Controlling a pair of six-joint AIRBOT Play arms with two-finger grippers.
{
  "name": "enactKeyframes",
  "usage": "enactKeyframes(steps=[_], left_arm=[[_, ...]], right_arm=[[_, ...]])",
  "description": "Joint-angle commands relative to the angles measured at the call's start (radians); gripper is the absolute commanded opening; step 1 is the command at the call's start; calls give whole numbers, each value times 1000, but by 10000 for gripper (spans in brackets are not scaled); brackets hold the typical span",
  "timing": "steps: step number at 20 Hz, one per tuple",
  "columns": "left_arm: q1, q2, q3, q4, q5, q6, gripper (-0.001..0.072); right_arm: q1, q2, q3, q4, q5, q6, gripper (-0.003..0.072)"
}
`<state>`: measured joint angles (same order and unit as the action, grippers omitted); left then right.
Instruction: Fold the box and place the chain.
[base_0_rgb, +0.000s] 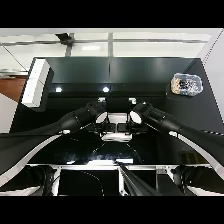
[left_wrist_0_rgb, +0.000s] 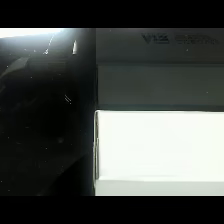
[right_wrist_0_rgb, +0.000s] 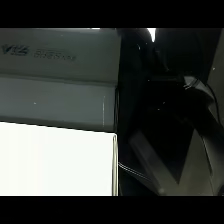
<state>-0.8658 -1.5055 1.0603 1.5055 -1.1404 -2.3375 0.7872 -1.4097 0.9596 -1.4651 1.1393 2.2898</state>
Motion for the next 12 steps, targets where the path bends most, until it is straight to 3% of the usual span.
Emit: enactKeyframes(steps=[1,12], left_arm=[[0,1,0,1,5,0,34],[0,1,0,1,5,0,34]], right_arm=[[0,-4,1,1,-2,7,166],[0,-16,1,1,-22,7,123]])
